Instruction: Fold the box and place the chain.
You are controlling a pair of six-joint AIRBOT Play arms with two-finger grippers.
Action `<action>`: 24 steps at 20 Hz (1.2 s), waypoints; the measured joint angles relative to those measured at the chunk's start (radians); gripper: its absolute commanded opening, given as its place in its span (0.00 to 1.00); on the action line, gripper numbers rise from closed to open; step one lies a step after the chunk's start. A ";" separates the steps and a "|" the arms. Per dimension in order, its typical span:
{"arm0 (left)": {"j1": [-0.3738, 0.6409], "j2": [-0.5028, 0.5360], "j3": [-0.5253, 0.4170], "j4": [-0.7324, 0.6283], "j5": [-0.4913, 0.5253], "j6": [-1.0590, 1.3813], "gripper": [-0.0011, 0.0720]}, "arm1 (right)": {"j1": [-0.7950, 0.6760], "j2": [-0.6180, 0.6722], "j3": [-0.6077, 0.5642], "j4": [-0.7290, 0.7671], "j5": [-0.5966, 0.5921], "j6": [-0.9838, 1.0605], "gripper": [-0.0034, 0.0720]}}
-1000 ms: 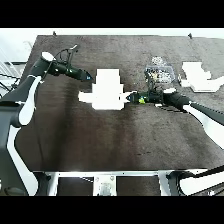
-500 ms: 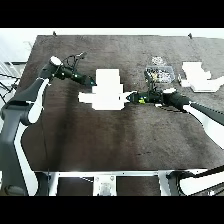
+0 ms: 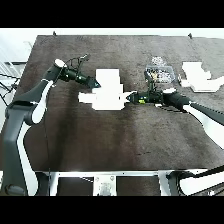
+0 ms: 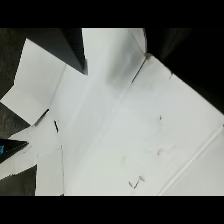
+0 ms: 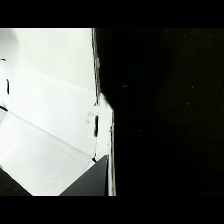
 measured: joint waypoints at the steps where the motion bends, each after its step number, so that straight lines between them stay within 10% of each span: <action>1: 0.000 -0.001 0.000 -0.005 0.003 0.006 0.57 | 0.000 0.000 0.000 0.000 0.000 0.000 0.05; 16: 0.008 -0.029 0.000 -0.063 -0.043 0.085 0.43 | 0.000 0.000 0.000 0.000 0.000 -0.002 0.05; 22: 0.013 -0.030 0.000 -0.081 -0.056 0.119 0.18 | 0.000 0.000 0.000 -0.001 0.001 -0.002 0.06; 24: 0.014 -0.031 0.000 -0.085 -0.077 0.145 0.11 | 0.000 0.000 0.000 -0.002 0.001 -0.002 0.34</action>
